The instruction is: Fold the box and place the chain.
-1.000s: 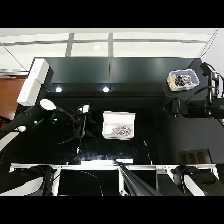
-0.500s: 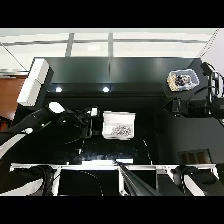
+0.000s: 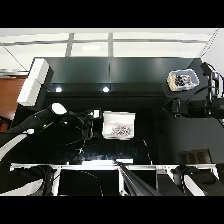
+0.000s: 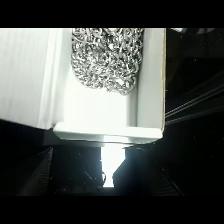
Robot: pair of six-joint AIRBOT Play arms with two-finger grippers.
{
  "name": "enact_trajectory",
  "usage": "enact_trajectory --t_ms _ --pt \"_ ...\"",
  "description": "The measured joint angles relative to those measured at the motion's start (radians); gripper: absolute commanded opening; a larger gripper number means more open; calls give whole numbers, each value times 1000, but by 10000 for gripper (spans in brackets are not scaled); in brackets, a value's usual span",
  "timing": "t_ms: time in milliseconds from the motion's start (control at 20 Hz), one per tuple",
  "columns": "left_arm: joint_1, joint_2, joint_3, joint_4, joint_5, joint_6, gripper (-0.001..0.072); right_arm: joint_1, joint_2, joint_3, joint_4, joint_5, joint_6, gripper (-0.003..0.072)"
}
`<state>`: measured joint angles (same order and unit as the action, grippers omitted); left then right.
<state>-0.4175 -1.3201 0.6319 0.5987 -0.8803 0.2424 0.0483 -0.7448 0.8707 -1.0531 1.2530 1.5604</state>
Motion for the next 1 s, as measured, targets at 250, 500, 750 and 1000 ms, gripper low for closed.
enact_trajectory --t_ms 250,500,750,1000 --pt "-29 0 0 -7 21 -12 707 0 0 0 -1 0 0 438" --pt "-47 0 0 -49 53 -14 707 0 0 0 -2 0 0 438" --pt "-63 -6 0 -57 58 -16 378 0 0 0 -5 0 -1 438" --pt "-66 -9 0 -59 61 -15 333 57 -37 -6 -18 -26 -53 708"
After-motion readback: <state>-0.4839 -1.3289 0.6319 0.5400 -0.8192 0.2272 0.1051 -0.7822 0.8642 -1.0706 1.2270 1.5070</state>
